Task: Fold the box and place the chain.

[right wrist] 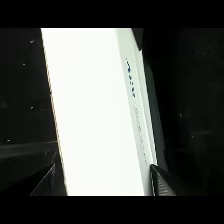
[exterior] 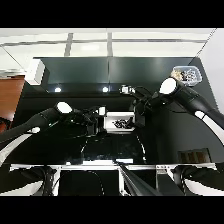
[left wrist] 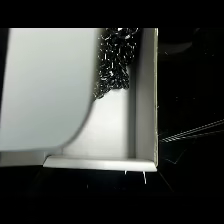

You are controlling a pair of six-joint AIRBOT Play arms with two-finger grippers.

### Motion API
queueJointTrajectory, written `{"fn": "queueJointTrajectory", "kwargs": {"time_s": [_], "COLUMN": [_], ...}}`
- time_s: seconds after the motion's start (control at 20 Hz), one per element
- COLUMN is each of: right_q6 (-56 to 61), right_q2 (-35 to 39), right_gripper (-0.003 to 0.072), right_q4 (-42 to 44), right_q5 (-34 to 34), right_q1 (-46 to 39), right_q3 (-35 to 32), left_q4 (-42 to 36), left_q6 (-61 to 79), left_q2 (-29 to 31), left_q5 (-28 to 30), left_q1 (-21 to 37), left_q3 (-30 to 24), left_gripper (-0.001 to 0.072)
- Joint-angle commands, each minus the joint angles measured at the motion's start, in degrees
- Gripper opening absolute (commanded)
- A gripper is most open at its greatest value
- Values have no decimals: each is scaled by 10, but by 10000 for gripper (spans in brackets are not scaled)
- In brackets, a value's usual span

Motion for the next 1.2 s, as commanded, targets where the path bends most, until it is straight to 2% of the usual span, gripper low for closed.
{"fn": "queueJointTrajectory", "kwargs": {"time_s": [0.0,0.2,0.3,0.4,0.5,0.55,0.65,0.75,0.9,0.95,1.15], "right_q6": [-8,53,92,132,162,162,161,150,57,49,49], "right_q2": [16,110,152,165,153,139,95,49,32,32,31], "right_gripper": [694,695,695,694,695,695,695,694,694,694,694], "right_q4": [-2,-1,13,38,39,39,38,26,25,17,-21], "right_q5": [-27,-26,-47,-103,-180,-196,-177,-131,-19,-3,-35], "right_q1": [5,-2,-24,-53,-68,-70,-64,-53,-31,-24,-6], "right_q3": [-8,5,6,5,-5,-9,-10,-10,-10,-10,-11], "left_q4": [0,0,0,0,0,0,0,0,0,0,0], "left_q6": [0,0,0,0,0,0,0,0,0,0,0], "left_q2": [0,0,0,0,0,0,0,0,0,0,0], "left_q5": [0,0,0,0,0,0,0,0,0,0,0], "left_q1": [0,0,0,0,0,0,0,0,0,0,0], "left_q3": [1,1,1,1,1,1,1,1,1,1,1], "left_gripper": [335,335,336,336,336,336,336,336,336,336,336]}}
